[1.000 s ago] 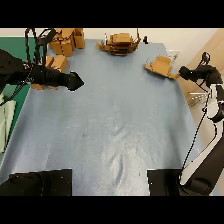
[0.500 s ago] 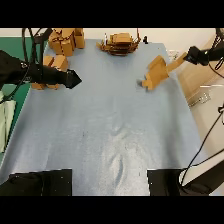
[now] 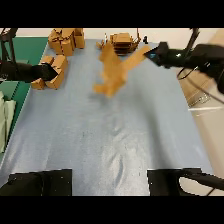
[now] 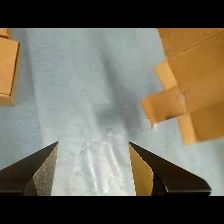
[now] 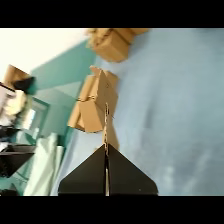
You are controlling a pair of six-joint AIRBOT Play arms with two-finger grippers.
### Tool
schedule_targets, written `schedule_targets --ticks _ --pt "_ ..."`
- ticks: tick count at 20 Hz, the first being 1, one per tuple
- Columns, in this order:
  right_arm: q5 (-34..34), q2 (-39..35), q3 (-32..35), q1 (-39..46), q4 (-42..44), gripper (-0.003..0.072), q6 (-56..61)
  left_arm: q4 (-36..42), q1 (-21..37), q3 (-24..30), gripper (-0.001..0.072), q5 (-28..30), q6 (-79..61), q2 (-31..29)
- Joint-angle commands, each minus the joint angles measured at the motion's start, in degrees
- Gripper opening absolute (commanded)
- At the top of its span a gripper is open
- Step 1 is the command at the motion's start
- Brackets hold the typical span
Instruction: Fold the box.
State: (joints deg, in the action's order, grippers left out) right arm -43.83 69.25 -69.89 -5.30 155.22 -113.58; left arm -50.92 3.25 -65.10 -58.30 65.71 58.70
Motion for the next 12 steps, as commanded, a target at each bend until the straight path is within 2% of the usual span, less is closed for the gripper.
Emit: schedule_targets --ticks 1,3,4,7,9,12 --pt "18.1 -3.6 14.3 -11.2 9.1 0.0002 -5.0 0.1 1.6 0.7 0.0685 -0.8 -0.9 0.4" --pt "28.9 -3.6 20.7 -15.2 7.1 0.0002 -5.0 0.1 1.4 1.6 0.0685 -0.8 -2.1 1.2" --pt "31.6 -3.5 23.5 -16.1 6.4 0.0002 -5.0 0.1 1.4 2.2 0.0685 -0.6 -2.1 1.7" --pt "32.1 -3.5 31.2 -17.1 3.6 0.0001 -5.0 1.0 1.4 4.0 0.0685 -0.7 -3.6 3.4" --pt "32.2 -3.4 35.6 -17.1 2.9 0.0001 -5.0 5.6 1.4 5.4 0.0685 -1.0 -7.0 5.4" --pt "29.9 -2.8 37.9 -17.4 -1.3 0.0002 -5.0 11.8 -1.2 5.9 0.0685 -1.7 -14.0 11.6"
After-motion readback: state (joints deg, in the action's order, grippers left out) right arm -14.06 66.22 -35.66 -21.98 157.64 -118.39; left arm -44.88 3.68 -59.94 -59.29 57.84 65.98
